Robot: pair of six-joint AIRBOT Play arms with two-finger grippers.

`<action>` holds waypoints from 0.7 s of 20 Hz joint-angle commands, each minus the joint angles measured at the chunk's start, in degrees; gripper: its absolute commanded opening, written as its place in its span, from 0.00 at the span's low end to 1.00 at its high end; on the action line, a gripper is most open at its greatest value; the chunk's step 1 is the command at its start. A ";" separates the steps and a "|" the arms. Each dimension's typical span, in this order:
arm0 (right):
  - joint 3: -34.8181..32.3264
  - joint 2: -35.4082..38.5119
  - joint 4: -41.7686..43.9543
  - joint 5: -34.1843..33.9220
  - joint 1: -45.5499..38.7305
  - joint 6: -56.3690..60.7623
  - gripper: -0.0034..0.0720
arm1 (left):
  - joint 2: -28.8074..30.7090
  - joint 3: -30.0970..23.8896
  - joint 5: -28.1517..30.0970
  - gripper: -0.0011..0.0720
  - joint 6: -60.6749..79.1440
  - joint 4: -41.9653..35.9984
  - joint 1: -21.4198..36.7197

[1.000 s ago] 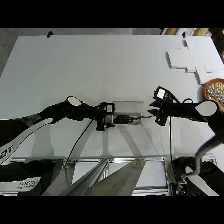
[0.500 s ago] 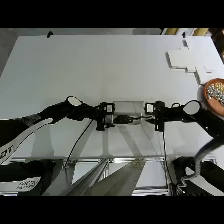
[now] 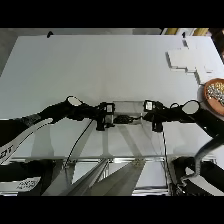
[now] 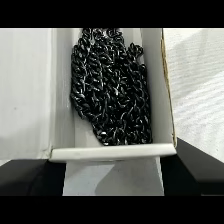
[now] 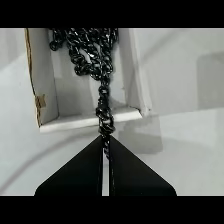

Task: Fold the box and place the chain.

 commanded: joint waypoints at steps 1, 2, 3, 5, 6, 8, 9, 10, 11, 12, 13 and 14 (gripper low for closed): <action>-0.02 5.16 -4.61 0.20 0.07 10.62 0.06 | 0.02 0.00 0.02 0.03 0.02 0.02 0.00; -0.02 7.78 -4.83 -1.16 0.07 12.48 0.06 | 0.02 0.00 0.02 0.03 0.02 0.02 0.00; -0.02 10.23 -4.63 -1.99 0.07 14.25 0.06 | 0.02 0.00 0.02 0.03 0.02 0.02 0.00; -0.02 14.34 -0.48 -2.14 0.07 15.89 0.06 | 0.02 0.00 0.02 0.03 0.02 0.02 0.00; -0.02 15.58 3.69 -1.57 0.07 15.87 0.06 | 0.02 0.00 0.02 0.03 0.02 0.02 0.00; -0.02 16.04 13.97 0.63 0.50 15.82 0.06 | 0.02 0.00 0.00 0.03 0.02 0.02 0.00; -0.02 15.96 17.46 0.85 1.92 15.80 0.06 | 0.02 0.00 0.02 0.03 0.02 0.02 0.00; -0.04 15.96 18.84 0.42 4.02 15.72 0.06 | 0.02 0.00 0.02 0.03 0.02 0.02 0.00; -0.04 15.93 18.84 -0.90 6.99 15.56 0.06 | 0.02 0.00 0.00 0.03 0.02 0.02 0.00; -0.02 15.80 18.71 -2.99 10.08 15.56 0.06 | 0.02 0.00 0.02 0.03 0.02 0.02 0.00; -0.04 15.41 18.75 -6.38 13.42 15.56 0.06 | 0.02 0.00 0.02 0.03 0.02 0.02 0.00; -0.02 14.82 18.82 -10.16 16.37 15.56 0.06 | 0.02 0.00 0.02 0.03 0.02 0.02 0.00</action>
